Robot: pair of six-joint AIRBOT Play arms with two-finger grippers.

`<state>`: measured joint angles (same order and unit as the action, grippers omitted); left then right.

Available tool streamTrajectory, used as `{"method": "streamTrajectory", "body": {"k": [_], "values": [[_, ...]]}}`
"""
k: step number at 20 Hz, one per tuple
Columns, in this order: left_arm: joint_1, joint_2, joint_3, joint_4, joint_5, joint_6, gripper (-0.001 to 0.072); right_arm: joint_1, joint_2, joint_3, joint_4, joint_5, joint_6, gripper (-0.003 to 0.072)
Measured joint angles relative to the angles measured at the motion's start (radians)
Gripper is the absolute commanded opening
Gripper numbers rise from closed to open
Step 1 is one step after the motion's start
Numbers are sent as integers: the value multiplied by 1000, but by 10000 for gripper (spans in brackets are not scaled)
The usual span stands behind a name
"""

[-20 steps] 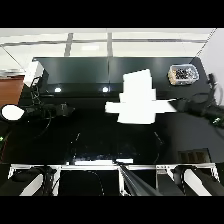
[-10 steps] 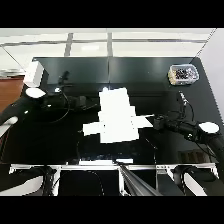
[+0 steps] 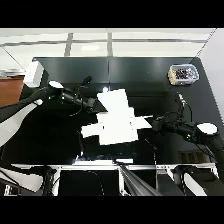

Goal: Fold the box and place the chain.

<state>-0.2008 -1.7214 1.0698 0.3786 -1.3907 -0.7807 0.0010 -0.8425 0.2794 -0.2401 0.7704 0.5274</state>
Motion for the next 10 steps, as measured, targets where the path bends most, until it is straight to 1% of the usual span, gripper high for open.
{"method": "streamTrajectory", "body": {"k": [1,2,6,9,10], "values": [[-4,-18,23,9,-24,9,480,0,0,0,0,1,0,16],[-10,-31,45,31,-43,21,466,0,0,0,0,2,0,16],[-55,-56,134,169,-82,53,462,0,0,0,-2,3,-1,16],[-97,-71,177,264,-90,67,363,0,0,0,-3,3,-1,16],[-106,-80,188,283,-94,68,284,0,0,0,-2,3,-1,16]]}}
